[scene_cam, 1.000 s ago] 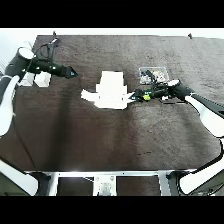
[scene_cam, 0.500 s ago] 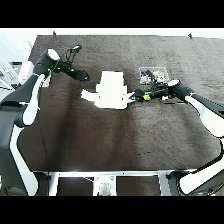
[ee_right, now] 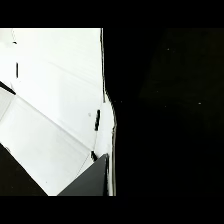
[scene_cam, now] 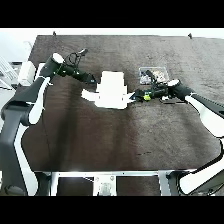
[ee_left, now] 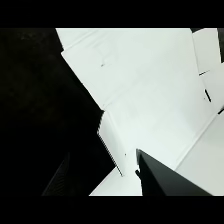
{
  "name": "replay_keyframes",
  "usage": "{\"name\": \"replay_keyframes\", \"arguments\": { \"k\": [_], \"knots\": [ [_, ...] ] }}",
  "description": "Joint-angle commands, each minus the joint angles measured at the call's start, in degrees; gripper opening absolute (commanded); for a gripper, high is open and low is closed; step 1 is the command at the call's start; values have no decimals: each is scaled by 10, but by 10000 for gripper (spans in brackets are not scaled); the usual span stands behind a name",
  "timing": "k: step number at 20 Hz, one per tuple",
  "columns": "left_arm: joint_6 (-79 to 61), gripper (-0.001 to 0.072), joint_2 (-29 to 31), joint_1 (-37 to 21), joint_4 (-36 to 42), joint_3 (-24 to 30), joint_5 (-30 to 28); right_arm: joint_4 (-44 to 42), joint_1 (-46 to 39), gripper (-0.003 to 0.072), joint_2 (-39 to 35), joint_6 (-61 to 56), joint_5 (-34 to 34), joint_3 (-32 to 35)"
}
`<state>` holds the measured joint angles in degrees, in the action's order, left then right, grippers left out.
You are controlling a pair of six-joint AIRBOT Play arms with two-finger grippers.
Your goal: Fold the box and place the chain.
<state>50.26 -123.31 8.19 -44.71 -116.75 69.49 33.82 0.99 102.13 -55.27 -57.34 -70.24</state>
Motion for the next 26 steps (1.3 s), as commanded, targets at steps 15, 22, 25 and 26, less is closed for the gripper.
{"name": "replay_keyframes", "arguments": {
  "k": [15,22,25,26],
  "knots": [
    [-18,488,-23,-6,45,0,35,1,0,11,0,48,-26,0],
    [-19,488,-31,-6,117,0,54,1,0,11,0,48,-29,0],
    [-8,488,-38,-5,117,0,55,1,0,11,0,48,-32,0],
    [-8,487,-40,-2,111,0,53,1,0,11,0,48,-32,0]
  ]
}}
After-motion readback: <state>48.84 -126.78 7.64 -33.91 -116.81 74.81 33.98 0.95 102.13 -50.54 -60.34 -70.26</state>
